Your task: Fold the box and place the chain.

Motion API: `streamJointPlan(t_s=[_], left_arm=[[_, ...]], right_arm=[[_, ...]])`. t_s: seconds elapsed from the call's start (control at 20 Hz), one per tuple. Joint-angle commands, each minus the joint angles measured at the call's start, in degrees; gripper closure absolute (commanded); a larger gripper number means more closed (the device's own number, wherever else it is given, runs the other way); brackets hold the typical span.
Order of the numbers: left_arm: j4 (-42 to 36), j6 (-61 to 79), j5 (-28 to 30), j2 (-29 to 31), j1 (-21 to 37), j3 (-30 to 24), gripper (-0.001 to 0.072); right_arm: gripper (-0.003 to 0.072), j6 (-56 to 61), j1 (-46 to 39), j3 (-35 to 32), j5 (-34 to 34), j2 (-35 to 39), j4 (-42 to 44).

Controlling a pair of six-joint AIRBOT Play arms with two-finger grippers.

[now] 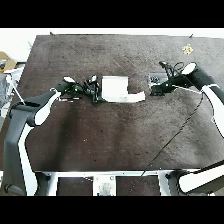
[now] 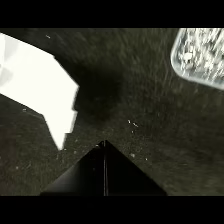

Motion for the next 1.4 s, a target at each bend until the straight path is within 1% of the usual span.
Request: streamJointPlan(t_s=[0.0,0.15,0.2,0.25,0.3,0.35,0.45,0.65,0.75,0.8,0.85,0.9,0.95,1.1,1.2,1.3,1.35], left_arm=[[0.00,0.02,0.00,-0.04,-0.02,0.02,0.0356],[0.00,0.00,0.00,-0.04,-0.02,0.02,0.0356],[0.00,0.02,0.00,-0.04,-0.02,0.02,0.0356],[0.00,0.00,0.00,-0.04,-0.02,0.02,0.0355],[0.02,0.00,0.00,-0.04,-0.02,0.00,0.0356],[0.00,0.00,0.00,-0.04,-0.02,0.02,0.0356],[0.00,0.00,0.00,-0.04,-0.02,0.02,0.0356],[0.00,0.00,0.00,-0.04,-0.02,0.02,0.0356],[0.00,0.00,-0.02,-0.04,-0.02,0.02,0.0356],[0.00,0.00,0.00,-0.04,-0.02,0.02,0.0356],[0.00,0.00,0.00,-0.04,-0.02,0.02,0.0356],[0.00,0.00,0.00,-0.04,-0.02,0.02,0.0356],[0.00,0.00,-0.02,-0.04,-0.02,0.02,0.0355],[0.00,0.00,0.00,-0.04,-0.02,0.02,0.0356],[0.02,0.00,-0.02,-0.04,-0.02,0.02,0.0355],[0.00,0.00,-0.02,-0.04,-0.02,0.02,0.0355],[0.00,0.00,-0.02,-0.04,-0.02,0.02,0.0356]], right_arm=[[0.0680,-3.37,-0.31,-3.19,-1.18,-3.21,9.05],[0.0680,-13.14,-0.17,-3.96,-0.48,-3.67,22.51],[0.0679,-14.69,-0.17,-3.96,-0.66,-3.67,25.97],[0.0669,-14.97,-0.17,-3.96,-0.68,-3.67,27.61],[0.0463,-14.97,-0.17,-3.96,0.33,-3.67,28.65],[0.0284,-15.23,-0.17,-3.96,2.19,-3.67,28.83],[0.0280,-15.32,-0.17,-3.96,5.40,-3.67,28.81],[0.0310,-12.96,-0.17,-3.96,2.71,-3.67,27.34],[0.0304,-13.00,0.39,-3.96,2.67,-3.67,30.01],[0.0177,-12.98,1.07,-3.91,2.51,-3.67,30.99],[0.0101,-12.96,1.99,-3.82,2.27,-3.67,30.93],[0.0101,-12.72,3.02,-3.82,1.97,-3.69,30.93],[0.0127,-12.28,4.07,-3.80,1.42,-3.67,30.84],[0.0130,-11.39,6.56,-2.97,-1.14,-3.69,30.58],[0.0131,-8.72,7.87,-1.46,-2.71,-3.69,27.78],[0.0248,-6.14,9.49,0.39,-3.67,-3.69,23.58],[0.0247,-4.79,10.05,1.11,-4.42,-3.69,22.60]])
